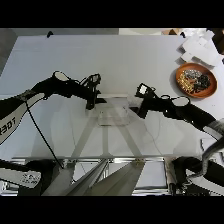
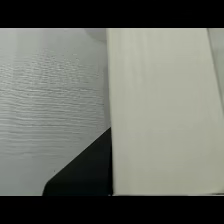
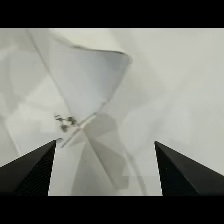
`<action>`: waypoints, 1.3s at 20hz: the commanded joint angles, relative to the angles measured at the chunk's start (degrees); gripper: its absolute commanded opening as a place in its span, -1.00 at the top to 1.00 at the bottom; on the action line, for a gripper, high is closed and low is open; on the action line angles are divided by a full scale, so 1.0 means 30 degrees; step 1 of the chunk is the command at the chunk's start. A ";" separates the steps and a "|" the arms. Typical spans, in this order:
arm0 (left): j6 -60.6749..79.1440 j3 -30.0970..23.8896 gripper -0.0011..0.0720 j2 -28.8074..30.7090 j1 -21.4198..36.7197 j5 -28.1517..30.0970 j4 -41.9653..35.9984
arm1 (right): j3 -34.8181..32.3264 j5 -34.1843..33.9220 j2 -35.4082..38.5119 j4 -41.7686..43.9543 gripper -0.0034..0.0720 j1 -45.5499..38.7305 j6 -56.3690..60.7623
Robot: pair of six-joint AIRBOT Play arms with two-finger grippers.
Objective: Fold the box and place the chain.
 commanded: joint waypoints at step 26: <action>-0.0022 0.0000 0.94 0.0015 -0.0007 0.0073 -0.0015 | -0.2805 -0.1311 0.2361 -0.2907 -0.94 0.2557 0.1545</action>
